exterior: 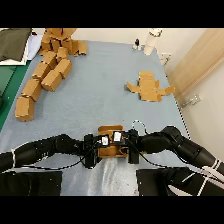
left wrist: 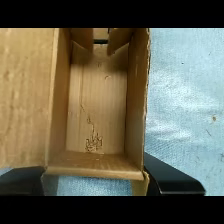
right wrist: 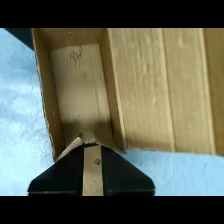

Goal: Fold the box.

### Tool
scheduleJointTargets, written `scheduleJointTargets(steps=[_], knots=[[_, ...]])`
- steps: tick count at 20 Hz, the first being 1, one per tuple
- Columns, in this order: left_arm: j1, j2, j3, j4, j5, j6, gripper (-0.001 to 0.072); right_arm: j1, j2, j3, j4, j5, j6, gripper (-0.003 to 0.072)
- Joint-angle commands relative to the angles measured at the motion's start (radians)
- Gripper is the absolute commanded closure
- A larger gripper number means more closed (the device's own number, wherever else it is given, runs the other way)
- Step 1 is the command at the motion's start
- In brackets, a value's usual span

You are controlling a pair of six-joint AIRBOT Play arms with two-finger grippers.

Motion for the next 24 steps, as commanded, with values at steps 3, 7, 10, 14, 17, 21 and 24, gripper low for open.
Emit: scheduleJointTargets(steps=[3,7,10,14,17,21,24], knots=[[0.000,0.000,0.000,0.000,0.000,0.000,0.0232,0.030,-0.037,0.000,0.035,0.047,-0.001,0.0154],[0.000,0.000,0.000,0.000,0.000,0.000,0.0231,0.030,-0.037,0.000,0.035,0.039,-0.001,0.0152],[0.000,0.000,0.000,0.000,0.000,0.000,0.0232,0.029,-0.037,0.000,0.032,0.013,0.000,0.0100],[0.000,0.000,0.000,0.000,0.000,0.000,0.0232,0.029,-0.037,0.000,-0.026,-0.031,0.044,0.0100],[0.000,0.000,0.000,0.000,0.000,0.000,0.0232,0.029,-0.037,0.000,-0.052,-0.031,0.103,0.0102],[0.000,0.000,0.000,0.000,0.000,0.000,0.0232,0.028,0.036,0.030,-0.096,-0.083,0.304,0.0108],[0.000,0.000,0.000,0.000,0.000,0.000,0.0232,0.027,0.164,0.063,-0.289,-0.191,0.601,0.0334]])
